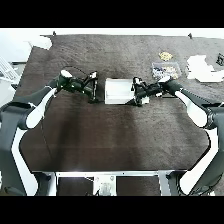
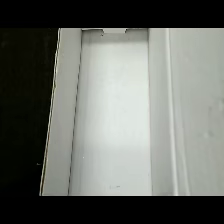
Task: Fold the box and place the chain.
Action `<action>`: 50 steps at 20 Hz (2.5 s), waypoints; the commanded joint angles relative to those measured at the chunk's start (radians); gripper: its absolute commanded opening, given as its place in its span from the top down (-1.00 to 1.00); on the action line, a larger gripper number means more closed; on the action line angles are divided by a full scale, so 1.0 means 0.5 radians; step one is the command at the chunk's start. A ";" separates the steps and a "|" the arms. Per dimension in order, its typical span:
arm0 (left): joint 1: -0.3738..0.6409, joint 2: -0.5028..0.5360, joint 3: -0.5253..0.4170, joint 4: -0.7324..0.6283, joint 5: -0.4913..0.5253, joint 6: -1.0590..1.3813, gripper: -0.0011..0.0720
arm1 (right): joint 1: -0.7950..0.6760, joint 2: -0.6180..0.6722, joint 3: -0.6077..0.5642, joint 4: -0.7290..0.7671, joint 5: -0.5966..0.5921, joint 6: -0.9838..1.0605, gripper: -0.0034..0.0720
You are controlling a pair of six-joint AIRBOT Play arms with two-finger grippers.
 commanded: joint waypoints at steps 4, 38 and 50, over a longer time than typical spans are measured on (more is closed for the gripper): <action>0.002 -0.014 -0.001 -0.082 0.011 0.060 -1.00 | 0.001 0.000 0.000 -0.004 0.001 0.000 -0.61; -0.123 -0.143 0.001 -0.210 0.230 0.163 -1.00 | 0.001 0.000 0.000 -0.003 0.001 0.000 -0.61; -0.123 -0.143 0.001 -0.197 0.302 0.172 0.02 | 0.001 0.000 0.000 -0.004 0.001 0.001 -0.60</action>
